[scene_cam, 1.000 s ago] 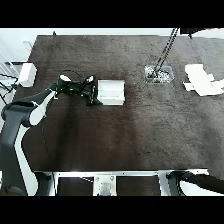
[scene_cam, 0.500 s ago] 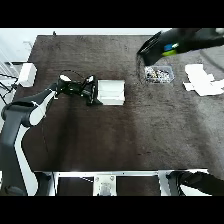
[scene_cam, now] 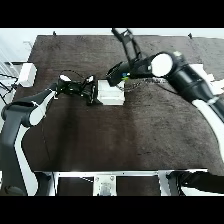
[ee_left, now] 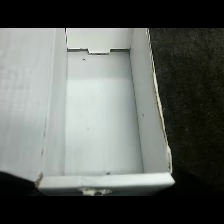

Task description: Fold the box and place the chain.

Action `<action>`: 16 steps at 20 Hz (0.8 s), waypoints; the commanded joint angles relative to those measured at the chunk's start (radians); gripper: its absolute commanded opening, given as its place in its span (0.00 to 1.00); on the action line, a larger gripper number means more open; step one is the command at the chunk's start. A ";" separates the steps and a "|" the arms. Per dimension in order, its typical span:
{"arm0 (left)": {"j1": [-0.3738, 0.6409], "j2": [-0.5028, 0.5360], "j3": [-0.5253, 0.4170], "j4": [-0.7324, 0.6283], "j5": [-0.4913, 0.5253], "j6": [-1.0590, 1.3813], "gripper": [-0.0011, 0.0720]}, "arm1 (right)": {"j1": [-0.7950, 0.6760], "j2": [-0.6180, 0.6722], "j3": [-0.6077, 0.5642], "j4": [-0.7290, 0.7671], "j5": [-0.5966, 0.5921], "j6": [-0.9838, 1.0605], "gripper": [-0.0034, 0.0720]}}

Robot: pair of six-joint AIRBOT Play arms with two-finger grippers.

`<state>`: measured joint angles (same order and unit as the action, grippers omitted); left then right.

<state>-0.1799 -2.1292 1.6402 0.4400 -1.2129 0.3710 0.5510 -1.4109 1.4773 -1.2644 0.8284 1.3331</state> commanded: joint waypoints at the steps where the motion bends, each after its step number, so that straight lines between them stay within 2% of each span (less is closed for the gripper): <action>1: 0.000 0.000 0.000 0.000 0.000 0.000 0.74 | 0.005 -0.115 -0.042 0.066 -0.081 0.001 0.06; 4: 0.000 0.000 0.000 0.000 0.000 0.000 0.74 | 0.005 -0.234 -0.084 0.087 -0.186 0.001 0.06; 6: 0.000 0.000 0.000 0.000 0.000 0.000 0.74 | 0.003 -0.303 -0.090 0.080 -0.201 -0.006 0.06; 7: 0.000 0.000 0.000 0.000 0.000 0.000 0.74 | -0.002 -0.318 -0.090 0.072 -0.202 -0.006 0.15; 8: 0.000 0.000 0.000 0.000 0.000 0.000 0.74 | -0.013 -0.316 -0.088 0.067 -0.202 -0.006 0.46; 9: 0.000 0.000 0.000 0.000 0.001 0.000 0.74 | -0.027 -0.300 -0.083 0.067 -0.201 -0.006 0.62; 13: 0.000 0.000 0.000 0.000 0.000 0.000 0.74 | -0.125 -0.118 -0.105 -0.005 -0.105 -0.006 0.61; 16: 0.000 0.000 0.000 0.000 0.000 0.000 0.74 | -0.279 0.065 -0.257 -0.114 -0.114 0.062 0.61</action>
<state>-0.1802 -2.1292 1.6402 0.4400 -1.2129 0.3710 0.3828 -1.4788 1.3144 -1.2835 0.6971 1.3407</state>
